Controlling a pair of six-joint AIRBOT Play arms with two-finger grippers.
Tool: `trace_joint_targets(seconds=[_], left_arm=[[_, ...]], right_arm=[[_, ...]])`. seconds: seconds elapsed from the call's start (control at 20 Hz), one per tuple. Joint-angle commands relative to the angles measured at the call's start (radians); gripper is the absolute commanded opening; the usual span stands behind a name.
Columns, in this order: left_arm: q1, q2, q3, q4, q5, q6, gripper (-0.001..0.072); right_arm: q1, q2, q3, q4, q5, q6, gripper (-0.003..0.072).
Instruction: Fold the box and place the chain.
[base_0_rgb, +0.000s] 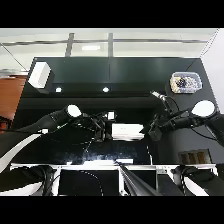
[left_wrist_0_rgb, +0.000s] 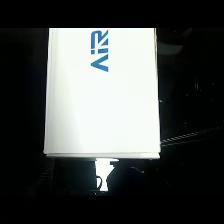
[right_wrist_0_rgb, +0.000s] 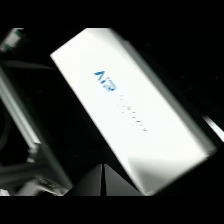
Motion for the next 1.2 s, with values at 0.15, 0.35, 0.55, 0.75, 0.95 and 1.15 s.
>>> trace_joint_targets(seconds=[0.15, 0.35, 0.55, 0.75, 0.95, 1.15], left_arm=[[0.0, 0.0, 0.0, 0.0, 0.0, 0.001, 0.0365], [0.0, 0.0, 0.0, 0.0, 0.0, 0.001, 0.0365], [0.0, 0.0, 0.0, 0.0, 0.0, 0.001, 0.0365], [0.0, 0.0, 0.0, 0.0, 0.0, 0.001, 0.0365], [0.0, 0.0, 0.0, 0.0, 0.0, 0.001, 0.0365], [0.0, 0.0, 0.0, 0.0, 0.0, 0.0, 0.0366]], right_arm=[[-0.036, -0.044, -0.126, 0.349, -0.09, 0.158, 0.0012], [-0.016, -0.076, -0.127, 0.288, -0.18, 0.192, 0.0012], [0.053, -0.111, -0.127, 0.239, -0.23, 0.241, 0.0011], [0.066, -0.151, -0.129, 0.166, -0.265, 0.293, 0.0012], [0.066, -0.175, -0.129, 0.161, -0.283, 0.29, 0.0012], [0.065, -0.174, -0.115, 0.175, -0.248, 0.265, 0.0012]])
